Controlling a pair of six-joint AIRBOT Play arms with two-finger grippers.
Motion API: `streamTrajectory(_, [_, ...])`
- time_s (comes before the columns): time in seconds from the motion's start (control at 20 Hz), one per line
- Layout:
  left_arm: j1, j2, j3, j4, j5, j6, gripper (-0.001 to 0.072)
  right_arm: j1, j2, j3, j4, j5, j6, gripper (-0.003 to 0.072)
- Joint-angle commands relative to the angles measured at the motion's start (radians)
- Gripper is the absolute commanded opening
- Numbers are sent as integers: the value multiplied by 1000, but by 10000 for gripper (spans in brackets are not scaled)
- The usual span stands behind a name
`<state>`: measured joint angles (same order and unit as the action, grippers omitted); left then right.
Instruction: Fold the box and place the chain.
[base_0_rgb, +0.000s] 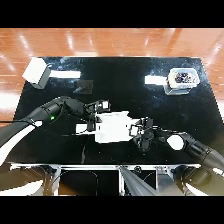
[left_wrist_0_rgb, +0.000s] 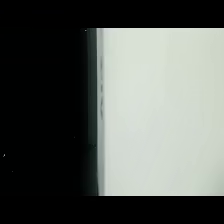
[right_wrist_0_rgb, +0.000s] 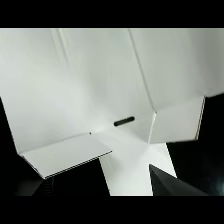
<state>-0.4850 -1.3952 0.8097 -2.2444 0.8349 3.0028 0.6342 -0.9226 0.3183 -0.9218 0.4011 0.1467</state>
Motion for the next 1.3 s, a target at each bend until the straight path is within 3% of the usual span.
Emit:
streamTrajectory(0.0, [0,0,0,0,-2,0,19,24,-11,2,89,-4,-85,719])
streamTrajectory(0.75, [0,0,0,-8,2,0,19,125,-61,1,215,12,-151,719])
streamTrajectory(1.1, [0,0,0,-9,3,0,19,80,-59,5,207,-205,-151,719])
streamTrajectory(1.25, [0,1,2,-16,3,0,18,58,-61,42,212,-153,-147,719])
